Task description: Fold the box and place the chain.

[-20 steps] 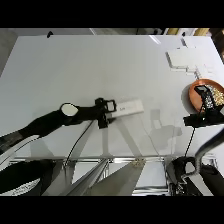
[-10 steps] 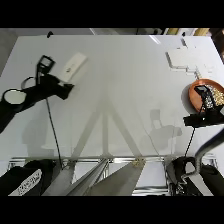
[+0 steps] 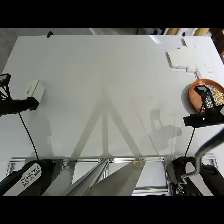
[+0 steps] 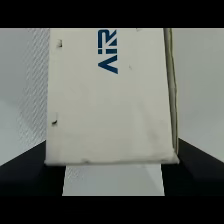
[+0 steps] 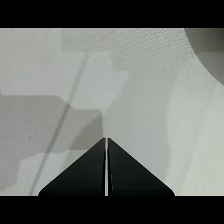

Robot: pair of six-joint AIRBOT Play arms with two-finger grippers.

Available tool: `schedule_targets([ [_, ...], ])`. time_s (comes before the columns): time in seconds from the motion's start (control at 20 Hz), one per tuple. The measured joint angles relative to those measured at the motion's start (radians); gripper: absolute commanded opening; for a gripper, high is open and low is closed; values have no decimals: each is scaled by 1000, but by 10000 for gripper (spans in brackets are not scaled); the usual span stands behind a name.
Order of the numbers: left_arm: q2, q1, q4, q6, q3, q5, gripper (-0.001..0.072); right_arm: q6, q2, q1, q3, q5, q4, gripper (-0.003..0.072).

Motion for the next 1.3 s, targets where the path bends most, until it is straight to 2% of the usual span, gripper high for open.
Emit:
schedule_targets([
  [0.1,-13,15,46,-43,0,-53,713,0,0,0,0,0,0,17],
  [0.35,-19,27,114,-156,0,-114,701,0,0,0,0,0,0,17],
  [0.55,27,16,126,-190,0,-130,700,0,0,0,0,0,0,17],
  [0.95,209,-170,101,-206,0,-127,697,0,0,0,0,0,0,17],
  [1.3,244,-251,100,-206,0,-128,697,0,0,0,0,0,0,17],
])
